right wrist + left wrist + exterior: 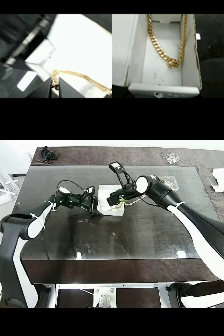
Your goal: Fold the box and place the chain.
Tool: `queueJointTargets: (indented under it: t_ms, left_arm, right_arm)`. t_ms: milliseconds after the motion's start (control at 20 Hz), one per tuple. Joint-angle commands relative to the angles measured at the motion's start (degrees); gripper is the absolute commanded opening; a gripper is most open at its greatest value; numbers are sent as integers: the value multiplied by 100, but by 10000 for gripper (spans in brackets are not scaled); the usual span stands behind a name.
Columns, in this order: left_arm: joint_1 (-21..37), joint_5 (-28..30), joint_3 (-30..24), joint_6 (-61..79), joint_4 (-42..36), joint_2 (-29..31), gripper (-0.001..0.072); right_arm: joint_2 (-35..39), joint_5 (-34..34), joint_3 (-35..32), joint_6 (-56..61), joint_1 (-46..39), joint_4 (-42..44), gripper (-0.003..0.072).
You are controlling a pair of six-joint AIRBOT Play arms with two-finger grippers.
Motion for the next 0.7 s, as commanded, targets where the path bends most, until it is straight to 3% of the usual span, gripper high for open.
queueJointTargets:
  t_ms: [0, 50, 100, 350, 650]
  left_arm:
    - [0, 2, 4, 2, 0, 4, 640]
    - [0, 2, 4, 2, 0, 4, 640]
    - [0, 2, 4, 2, 0, 4, 640]
    - [0, 2, 4, 2, 0, 4, 640]
    - [0, 2, 4, 2, 0, 4, 640]
  right_arm:
    - [-48, -212, -205, -4, -186, -2, 224]
    - [-48, -219, -203, -4, -227, -2, 480]
    - [-48, -219, -203, -4, -282, -4, 542]
    - [-42, -208, -205, 107, -791, -52, 542]
    - [37, -546, -570, 999, -2065, -105, 542]
